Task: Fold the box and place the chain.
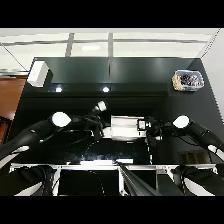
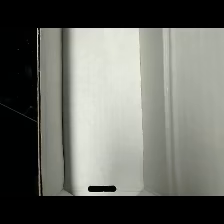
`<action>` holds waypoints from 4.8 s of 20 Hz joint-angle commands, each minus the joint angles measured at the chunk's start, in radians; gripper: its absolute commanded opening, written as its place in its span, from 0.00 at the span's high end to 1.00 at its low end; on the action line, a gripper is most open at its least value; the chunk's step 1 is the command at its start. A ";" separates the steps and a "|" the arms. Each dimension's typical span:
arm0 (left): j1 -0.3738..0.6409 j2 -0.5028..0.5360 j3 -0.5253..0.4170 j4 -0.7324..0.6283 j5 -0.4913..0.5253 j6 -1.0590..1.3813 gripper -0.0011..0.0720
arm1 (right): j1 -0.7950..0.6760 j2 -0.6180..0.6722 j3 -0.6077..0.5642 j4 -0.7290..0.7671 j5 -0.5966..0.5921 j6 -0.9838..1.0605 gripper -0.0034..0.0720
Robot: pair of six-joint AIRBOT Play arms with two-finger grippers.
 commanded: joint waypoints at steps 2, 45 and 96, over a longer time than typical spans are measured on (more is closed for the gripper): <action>0.164 0.145 -0.001 0.491 -0.053 -0.879 0.95 | 0.001 0.000 0.000 0.000 0.000 0.001 0.33; 0.126 -0.285 0.221 -0.010 -0.486 -0.950 0.25 | 0.001 0.000 0.000 0.000 -0.006 0.001 0.33; -0.370 -0.400 0.528 0.995 -0.484 -2.070 0.48 | 0.001 0.000 -0.001 0.001 -0.040 0.000 0.33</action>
